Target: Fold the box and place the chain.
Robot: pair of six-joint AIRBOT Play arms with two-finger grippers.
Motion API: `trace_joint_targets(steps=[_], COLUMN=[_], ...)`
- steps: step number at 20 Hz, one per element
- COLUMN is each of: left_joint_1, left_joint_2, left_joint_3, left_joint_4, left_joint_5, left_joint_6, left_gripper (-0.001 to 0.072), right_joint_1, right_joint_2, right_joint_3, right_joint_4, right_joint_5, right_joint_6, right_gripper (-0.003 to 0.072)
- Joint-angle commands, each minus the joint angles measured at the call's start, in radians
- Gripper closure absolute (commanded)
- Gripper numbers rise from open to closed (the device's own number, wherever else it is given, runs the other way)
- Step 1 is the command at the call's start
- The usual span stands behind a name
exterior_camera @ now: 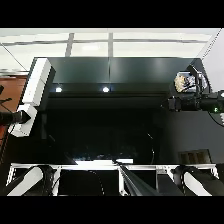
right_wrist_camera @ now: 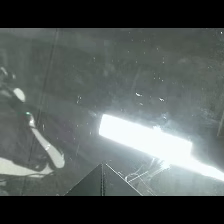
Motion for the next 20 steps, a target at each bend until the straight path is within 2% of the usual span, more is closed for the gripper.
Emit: trace_joint_targets(steps=[1,7,8,10,11,16,18,19,20], left_joint_1=[-0.003,-0.017,-0.017,-0.024,-0.035,-0.071,-0.071,-0.071,-0.074], left_joint_2=[-0.055,-0.086,-0.086,-0.082,-0.074,0.034,0.097,0.126,0.148], left_joint_3=[-0.001,0.0,0.0,0.0,0.003,0.138,0.178,0.181,0.18], left_joint_4=[-0.022,-0.024,-0.029,-0.053,-0.051,-0.049,-0.101,-0.151,-0.198], left_joint_5=[0.062,0.157,0.169,0.169,0.163,0.029,0.0,-0.021,-0.055], left_joint_6=[0.022,0.022,0.022,0.022,0.021,0.008,-0.067,-0.077,-0.077], left_gripper=[0.042,0.0414,0.0331,0.0015,-0.0009,-0.0006,-0.0001,0.0031,0.0229], right_joint_1=[0.0,0.0,0.0,0.0,0.0,0.0,0.0,0.0,0.0], right_joint_2=[0.0,0.0,0.0,0.0,0.0,0.0,0.0,0.0,0.0], right_joint_3=[-0.001,-0.001,-0.001,-0.001,-0.001,0.002,0.001,0.001,0.0], right_joint_4=[0.0,0.0,0.0,0.0,0.0,-0.02,-0.068,-0.103,-0.126], right_joint_5=[-0.005,-0.019,-0.019,-0.019,-0.019,-0.023,-0.059,-0.093,-0.134], right_joint_6=[0.0,0.0,0.0,0.0,0.0,-0.012,-0.031,-0.031,-0.031], right_gripper=[0.0674,0.0674,0.0674,0.0674,0.0675,0.0674,0.0674,0.0674,0.0674])
